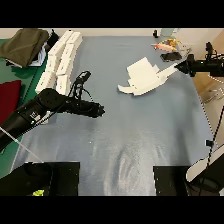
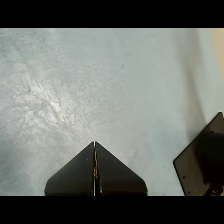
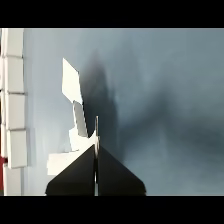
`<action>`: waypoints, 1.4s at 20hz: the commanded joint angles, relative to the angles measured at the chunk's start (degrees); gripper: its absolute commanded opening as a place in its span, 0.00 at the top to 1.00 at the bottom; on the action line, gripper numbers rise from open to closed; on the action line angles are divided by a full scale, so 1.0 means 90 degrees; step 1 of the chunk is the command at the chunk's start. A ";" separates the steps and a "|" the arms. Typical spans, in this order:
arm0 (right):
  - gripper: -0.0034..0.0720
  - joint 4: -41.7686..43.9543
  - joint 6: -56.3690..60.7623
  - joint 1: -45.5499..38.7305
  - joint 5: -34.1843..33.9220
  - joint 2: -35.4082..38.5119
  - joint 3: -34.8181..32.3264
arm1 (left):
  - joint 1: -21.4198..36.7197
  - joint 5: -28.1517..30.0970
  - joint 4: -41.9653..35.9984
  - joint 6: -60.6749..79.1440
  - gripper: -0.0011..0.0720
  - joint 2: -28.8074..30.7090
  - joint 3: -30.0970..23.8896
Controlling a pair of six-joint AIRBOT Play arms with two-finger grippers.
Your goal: Fold the box.
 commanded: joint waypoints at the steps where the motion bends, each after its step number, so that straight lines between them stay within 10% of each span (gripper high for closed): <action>1: 0.95 -0.0299 0.0049 0.0464 -0.0542 0.1506 -0.2016 | 0.0002 -0.0143 0.0036 -0.0189 0.97 -0.0002 0.0007; 8: 0.95 -0.0374 0.0270 0.1336 -0.1919 0.5416 -0.7089 | 0.0002 -0.1054 0.0359 -0.0216 0.97 0.0000 0.0005; 13: 0.95 -0.0867 0.1404 0.1826 -0.2528 0.7810 -0.9323 | 0.0219 -0.1394 0.0505 -0.0211 0.97 0.0000 0.0007; 15: 0.94 -0.1197 0.1717 0.1824 -0.2433 0.8211 -0.9537 | 0.0330 -0.1404 0.0503 -0.0206 0.97 -0.0002 0.0007; 18: 0.49 -0.1491 0.1780 0.1821 -0.2210 0.8177 -0.9498 | 0.0423 -0.1416 0.0505 -0.0209 0.97 -0.0002 0.0007; 28: 0.50 -0.2815 0.1008 0.1853 -0.0044 0.5260 -0.7072 | 0.0427 -0.1615 0.0503 -0.0189 0.97 -0.0002 0.0007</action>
